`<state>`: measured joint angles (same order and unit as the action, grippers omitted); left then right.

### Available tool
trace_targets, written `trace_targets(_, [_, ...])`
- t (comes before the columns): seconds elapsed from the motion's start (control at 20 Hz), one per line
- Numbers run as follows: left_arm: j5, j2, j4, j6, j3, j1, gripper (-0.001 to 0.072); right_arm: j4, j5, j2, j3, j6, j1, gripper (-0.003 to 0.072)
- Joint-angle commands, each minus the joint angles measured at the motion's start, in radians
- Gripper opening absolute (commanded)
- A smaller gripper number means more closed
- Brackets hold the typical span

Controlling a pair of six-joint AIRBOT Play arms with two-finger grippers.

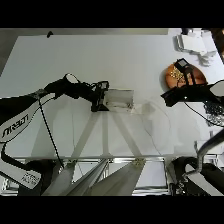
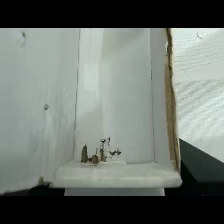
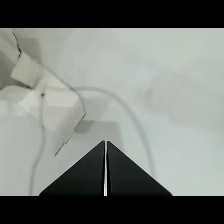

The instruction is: Fold the box and place the chain.

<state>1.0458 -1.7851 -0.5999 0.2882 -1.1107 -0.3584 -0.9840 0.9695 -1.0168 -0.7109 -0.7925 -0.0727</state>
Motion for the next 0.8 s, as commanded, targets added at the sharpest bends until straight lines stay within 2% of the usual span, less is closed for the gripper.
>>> trace_targets(0.0, [0.000,0.000,0.000,0.000,0.000,-0.001,0.0158,0.088,0.013,-0.056,0.099,-0.122,-0.034,0.0001])
trace_targets(0.1, [0.000,0.000,0.000,0.000,0.000,-0.001,0.0158,0.156,-0.005,-0.113,0.148,-0.112,-0.034,0.0001])
trace_targets(0.25, [0.000,0.000,0.000,0.000,0.000,-0.001,0.0158,0.220,-0.025,-0.208,0.157,-0.085,0.003,0.0000])
trace_targets(0.45, [0.000,0.001,0.000,0.000,0.000,-0.001,0.0158,0.425,-0.069,-0.316,0.157,-0.007,0.069,-0.0001])
trace_targets(0.75, [0.000,0.000,0.000,0.000,0.000,-0.001,0.0158,0.674,-0.043,-0.357,0.157,0.135,0.088,0.0000])
